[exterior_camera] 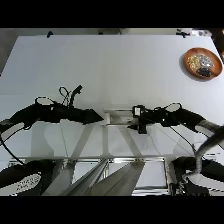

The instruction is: Fold the box and place the chain.

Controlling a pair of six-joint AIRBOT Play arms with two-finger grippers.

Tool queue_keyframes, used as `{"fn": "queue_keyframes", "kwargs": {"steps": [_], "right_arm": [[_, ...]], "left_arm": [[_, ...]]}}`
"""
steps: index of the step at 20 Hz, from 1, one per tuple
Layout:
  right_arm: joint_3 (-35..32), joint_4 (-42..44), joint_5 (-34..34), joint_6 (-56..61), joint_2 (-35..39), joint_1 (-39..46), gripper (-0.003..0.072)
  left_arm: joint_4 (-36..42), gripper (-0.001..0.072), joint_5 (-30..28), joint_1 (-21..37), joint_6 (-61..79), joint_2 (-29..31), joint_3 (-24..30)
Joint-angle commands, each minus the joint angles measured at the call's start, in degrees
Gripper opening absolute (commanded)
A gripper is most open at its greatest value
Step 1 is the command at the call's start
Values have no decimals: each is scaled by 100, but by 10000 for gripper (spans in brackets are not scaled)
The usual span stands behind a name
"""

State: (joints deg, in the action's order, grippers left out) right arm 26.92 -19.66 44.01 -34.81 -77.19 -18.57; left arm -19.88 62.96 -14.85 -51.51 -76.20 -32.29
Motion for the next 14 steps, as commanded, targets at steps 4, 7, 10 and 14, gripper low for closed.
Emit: {"fn": "queue_keyframes", "kwargs": {"steps": [4, 7, 10, 14], "right_arm": [[0, 0, 0, 2, 4, 0, 403], [0, -2, 2, 2, 4, 0, 403], [0, 0, 2, 2, 4, 0, 403], [0, 0, 4, 2, 4, 0, 403]], "left_arm": [[-1069, 399, -409, -697, -1598, -2, -890], [-1692, 464, -337, -901, -2350, -2, -1213], [-1818, 465, -417, -1023, -2767, -2, -1272], [-2068, 454, -673, -1172, -3539, -2, -1272]]}}
